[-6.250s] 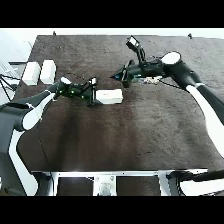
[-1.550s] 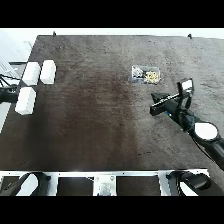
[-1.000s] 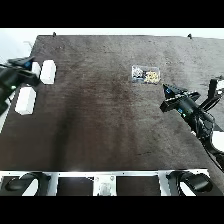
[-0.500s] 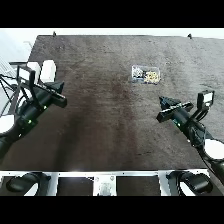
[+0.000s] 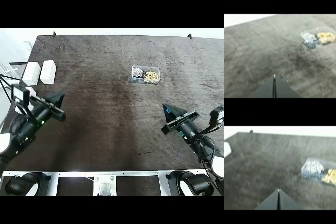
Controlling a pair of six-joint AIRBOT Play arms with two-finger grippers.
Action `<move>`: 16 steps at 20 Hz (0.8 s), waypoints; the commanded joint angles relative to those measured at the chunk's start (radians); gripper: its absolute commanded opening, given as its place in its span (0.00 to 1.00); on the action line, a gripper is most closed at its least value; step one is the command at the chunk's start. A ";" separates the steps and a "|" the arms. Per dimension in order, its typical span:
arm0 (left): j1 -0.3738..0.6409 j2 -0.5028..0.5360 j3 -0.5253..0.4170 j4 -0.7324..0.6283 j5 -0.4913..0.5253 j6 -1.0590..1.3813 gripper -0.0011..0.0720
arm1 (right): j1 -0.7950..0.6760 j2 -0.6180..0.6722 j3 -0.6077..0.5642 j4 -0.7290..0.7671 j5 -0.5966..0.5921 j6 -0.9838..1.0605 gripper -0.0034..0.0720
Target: Fold the box and place the chain.
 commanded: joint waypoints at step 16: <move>-0.001 0.041 -0.135 -0.002 0.144 -0.018 0.04 | -0.084 0.030 -0.096 -0.161 0.070 0.046 0.06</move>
